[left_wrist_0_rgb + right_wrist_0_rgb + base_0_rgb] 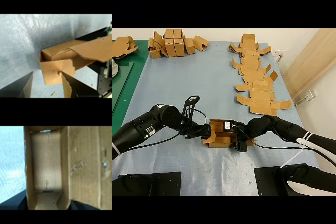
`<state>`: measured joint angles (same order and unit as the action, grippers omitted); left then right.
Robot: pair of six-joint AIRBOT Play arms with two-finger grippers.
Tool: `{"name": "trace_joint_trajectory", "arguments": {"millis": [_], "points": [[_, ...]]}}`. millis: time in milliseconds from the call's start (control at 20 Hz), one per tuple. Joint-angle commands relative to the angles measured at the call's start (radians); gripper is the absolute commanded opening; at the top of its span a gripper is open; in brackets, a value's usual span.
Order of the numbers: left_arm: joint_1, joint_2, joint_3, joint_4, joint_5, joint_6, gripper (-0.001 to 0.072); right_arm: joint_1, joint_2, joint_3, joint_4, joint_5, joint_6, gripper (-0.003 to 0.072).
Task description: Fold the box.
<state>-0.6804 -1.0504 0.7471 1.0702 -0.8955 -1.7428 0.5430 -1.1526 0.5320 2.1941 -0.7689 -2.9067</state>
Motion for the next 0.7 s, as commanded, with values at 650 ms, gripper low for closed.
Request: {"name": "trace_joint_trajectory", "arguments": {"millis": [650], "points": [[-0.074,-0.098,0.002,-0.035,0.121,0.026,0.0539,0.001,0.0,0.0,0.0,0.001,0.0,0.0297]]}}
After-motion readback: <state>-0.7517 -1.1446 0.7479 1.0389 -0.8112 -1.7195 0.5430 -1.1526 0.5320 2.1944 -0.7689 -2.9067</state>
